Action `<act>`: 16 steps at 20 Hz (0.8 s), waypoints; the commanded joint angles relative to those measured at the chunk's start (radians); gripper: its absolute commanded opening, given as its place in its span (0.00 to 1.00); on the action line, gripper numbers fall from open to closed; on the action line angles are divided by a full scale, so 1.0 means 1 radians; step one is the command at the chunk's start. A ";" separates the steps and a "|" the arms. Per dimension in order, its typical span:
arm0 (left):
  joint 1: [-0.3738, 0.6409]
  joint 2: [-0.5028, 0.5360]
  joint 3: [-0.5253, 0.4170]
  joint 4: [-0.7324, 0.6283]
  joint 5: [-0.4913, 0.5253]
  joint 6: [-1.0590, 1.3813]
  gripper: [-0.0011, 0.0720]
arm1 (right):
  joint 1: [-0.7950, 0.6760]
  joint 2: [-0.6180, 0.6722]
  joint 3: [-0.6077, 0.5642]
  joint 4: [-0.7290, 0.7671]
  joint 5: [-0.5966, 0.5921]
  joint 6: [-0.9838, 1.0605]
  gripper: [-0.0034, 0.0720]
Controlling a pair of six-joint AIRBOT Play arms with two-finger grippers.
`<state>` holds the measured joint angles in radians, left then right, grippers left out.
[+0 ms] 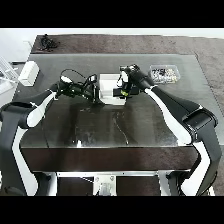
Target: Fold the box and place the chain.
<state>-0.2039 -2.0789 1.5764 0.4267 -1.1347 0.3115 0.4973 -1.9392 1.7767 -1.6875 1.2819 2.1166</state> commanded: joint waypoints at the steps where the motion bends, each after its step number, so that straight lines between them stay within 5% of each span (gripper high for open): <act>1: 0.000 0.000 0.000 0.000 0.000 -0.001 0.52 | -0.001 0.007 0.005 -0.002 0.001 0.005 0.31; 4: 0.000 0.000 0.000 0.000 0.001 0.000 0.52 | -0.001 0.009 0.013 -0.002 0.002 0.004 0.45; 9: 0.000 0.000 0.000 0.000 0.000 -0.001 0.52 | -0.001 0.042 0.016 -0.023 0.002 0.004 0.46; 11: 0.000 0.000 0.000 0.000 0.000 0.000 0.52 | -0.001 0.068 0.017 -0.039 0.002 0.004 0.56; 16: 0.000 0.000 0.000 0.000 0.001 -0.001 0.52 | -0.011 0.155 0.018 -0.064 0.002 -0.022 0.62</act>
<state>-0.2039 -2.0789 1.5764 0.4263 -1.1343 0.3111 0.4934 -1.8271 1.7931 -1.7309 1.2842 2.1170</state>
